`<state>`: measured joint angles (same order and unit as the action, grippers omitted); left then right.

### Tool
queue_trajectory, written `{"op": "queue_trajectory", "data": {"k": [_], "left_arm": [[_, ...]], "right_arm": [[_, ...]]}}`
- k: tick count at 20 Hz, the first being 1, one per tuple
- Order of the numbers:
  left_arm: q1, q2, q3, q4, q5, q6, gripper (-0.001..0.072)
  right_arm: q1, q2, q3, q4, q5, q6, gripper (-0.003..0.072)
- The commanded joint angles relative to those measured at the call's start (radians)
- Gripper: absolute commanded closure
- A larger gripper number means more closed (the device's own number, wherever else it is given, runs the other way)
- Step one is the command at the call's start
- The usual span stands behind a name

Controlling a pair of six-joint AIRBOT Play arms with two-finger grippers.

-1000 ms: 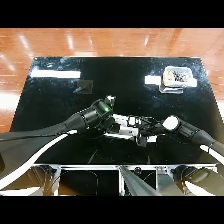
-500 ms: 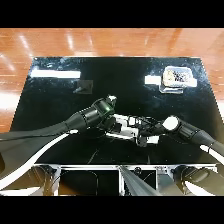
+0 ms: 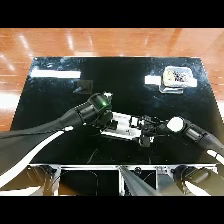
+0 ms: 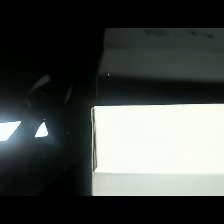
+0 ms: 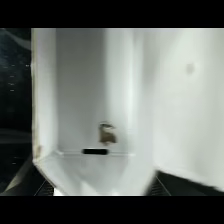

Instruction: Fold the box and place the chain.

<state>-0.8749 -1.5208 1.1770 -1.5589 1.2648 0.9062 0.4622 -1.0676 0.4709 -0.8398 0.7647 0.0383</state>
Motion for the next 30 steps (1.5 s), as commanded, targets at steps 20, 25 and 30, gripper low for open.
{"op": "queue_trajectory", "data": {"k": [20,25,30], "left_arm": [[0.07,0.092,-0.195,0.003,-0.147,-0.076,0.0687],[0.07,0.067,-0.194,-0.002,-0.148,-0.076,0.0686],[0.07,0.062,-0.194,-0.002,-0.148,-0.076,0.0686]], "right_arm": [[0.09,0.022,0.001,0.061,-0.176,-0.077,-0.003],[0.09,0.019,0.0,0.064,-0.179,-0.08,-0.003],[0.094,0.013,0.0,0.088,-0.179,-0.084,-0.0029]]}}
